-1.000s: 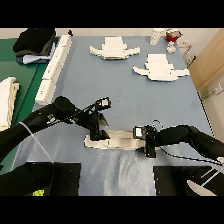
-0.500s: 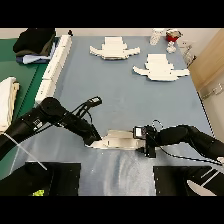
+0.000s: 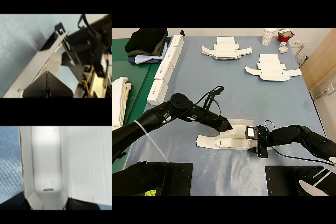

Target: Fold the box.

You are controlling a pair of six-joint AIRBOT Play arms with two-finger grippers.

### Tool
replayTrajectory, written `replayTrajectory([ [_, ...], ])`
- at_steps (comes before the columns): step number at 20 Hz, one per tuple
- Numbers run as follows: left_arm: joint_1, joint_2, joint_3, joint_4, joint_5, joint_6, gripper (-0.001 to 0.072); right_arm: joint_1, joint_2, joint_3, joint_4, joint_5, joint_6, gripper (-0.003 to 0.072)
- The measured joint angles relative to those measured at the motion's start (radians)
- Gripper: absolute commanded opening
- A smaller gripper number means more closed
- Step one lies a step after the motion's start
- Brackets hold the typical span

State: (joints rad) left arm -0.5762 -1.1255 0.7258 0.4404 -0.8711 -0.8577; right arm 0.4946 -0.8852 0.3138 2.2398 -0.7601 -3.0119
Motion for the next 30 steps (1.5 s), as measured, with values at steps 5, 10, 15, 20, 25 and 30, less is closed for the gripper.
replayTrajectory([
  [5, -0.003, -0.159, 0.023, -0.021, 0.059, -0.058, 0.0014, 0.0, 0.0, 0.0, 0.0, 0.0, 0.0, 0.0449],
  [10, -0.003, -0.258, 0.03, -0.064, 0.054, -0.087, 0.0014, 0.0, 0.0, 0.0, 0.0, 0.0, 0.0, 0.0448],
  [15, -0.004, -0.276, 0.066, -0.075, 0.043, -0.092, 0.0013, 0.0, 0.0, 0.0, 0.0, 0.0, 0.0, 0.0448],
  [20, 0.002, -0.186, 0.129, -0.037, -0.03, -0.047, 0.0012, 0.0, 0.0, 0.0, 0.0, 0.0, 0.0, 0.0448],
  [25, -0.01, 0.064, 0.122, 0.217, -0.093, -0.074, 0.0012, 0.0, 0.0, 0.0, 0.0, 0.0, 0.0, 0.0448],
  [30, -0.077, 0.338, -0.034, 0.422, -0.111, -0.044, 0.0016, 0.0, 0.0, 0.0, 0.0, 0.0, 0.0, 0.0448],
])
